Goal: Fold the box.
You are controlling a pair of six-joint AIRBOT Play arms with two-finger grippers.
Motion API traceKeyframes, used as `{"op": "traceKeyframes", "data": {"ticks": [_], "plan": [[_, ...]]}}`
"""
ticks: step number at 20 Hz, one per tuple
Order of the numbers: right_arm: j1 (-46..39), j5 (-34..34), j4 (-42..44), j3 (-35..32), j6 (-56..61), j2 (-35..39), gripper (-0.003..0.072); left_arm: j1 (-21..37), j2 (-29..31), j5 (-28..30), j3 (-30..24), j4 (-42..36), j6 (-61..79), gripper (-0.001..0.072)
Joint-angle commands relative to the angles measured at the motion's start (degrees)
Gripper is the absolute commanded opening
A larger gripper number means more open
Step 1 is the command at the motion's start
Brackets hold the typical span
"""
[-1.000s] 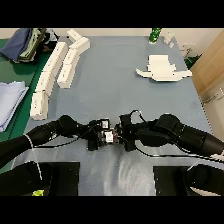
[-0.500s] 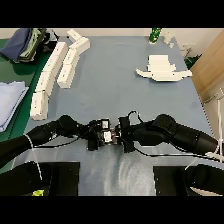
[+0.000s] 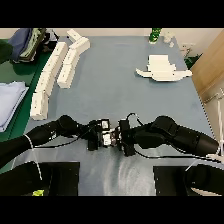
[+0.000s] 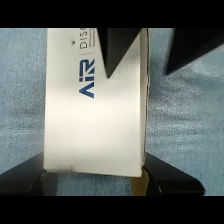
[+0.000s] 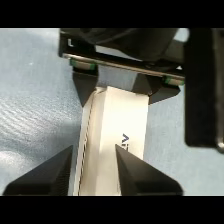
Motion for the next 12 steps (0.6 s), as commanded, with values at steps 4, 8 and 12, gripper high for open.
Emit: {"op": "traceKeyframes", "data": {"ticks": [4, 8, 12], "plan": [[-0.28, -0.26, -1.31, -0.13, 9.88, 6.03, 0.0242, 0.00, 0.02, 0.02, 0.00, 0.00, -0.07, 0.0448], [-0.44, 13.66, 3.87, -8.87, 20.52, 9.31, 0.0004, -0.02, 0.02, 0.02, 0.00, 0.00, -0.07, 0.0448], [1.01, 34.99, 7.80, -20.59, 30.16, 12.74, 0.0004, 0.00, 0.02, 0.02, 0.00, 0.00, -0.07, 0.0448]]}}
